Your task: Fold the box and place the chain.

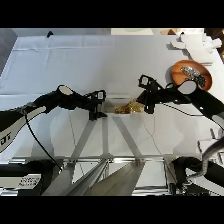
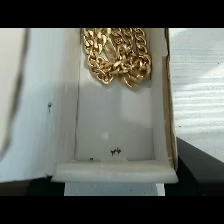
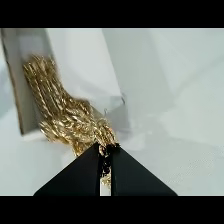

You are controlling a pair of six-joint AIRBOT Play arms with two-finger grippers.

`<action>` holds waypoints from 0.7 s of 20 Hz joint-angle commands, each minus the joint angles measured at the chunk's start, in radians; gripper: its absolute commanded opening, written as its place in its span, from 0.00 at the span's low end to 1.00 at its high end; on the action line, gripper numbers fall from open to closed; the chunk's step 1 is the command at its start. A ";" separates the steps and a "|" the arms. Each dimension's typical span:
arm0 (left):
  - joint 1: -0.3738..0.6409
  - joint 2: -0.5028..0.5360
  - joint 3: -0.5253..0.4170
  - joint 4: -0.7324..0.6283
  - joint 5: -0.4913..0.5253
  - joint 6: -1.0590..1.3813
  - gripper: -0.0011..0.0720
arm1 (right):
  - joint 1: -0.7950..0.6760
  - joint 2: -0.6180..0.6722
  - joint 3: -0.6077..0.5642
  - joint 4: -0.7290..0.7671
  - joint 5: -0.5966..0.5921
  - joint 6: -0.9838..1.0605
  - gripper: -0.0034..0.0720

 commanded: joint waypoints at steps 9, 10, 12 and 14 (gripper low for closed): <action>0.000 0.000 0.000 0.000 0.000 0.000 0.39 | 0.214 0.114 0.012 0.060 -0.085 0.071 0.06; 0.000 0.000 0.000 0.000 0.000 0.000 0.39 | 0.231 0.111 0.013 0.088 -0.116 0.071 0.06; 0.000 0.000 0.000 0.000 0.000 0.000 0.39 | 0.256 0.096 0.013 0.150 -0.165 0.071 0.06; 0.000 0.000 0.000 0.000 0.000 0.000 0.39 | 0.275 0.077 0.013 0.170 -0.195 0.069 0.06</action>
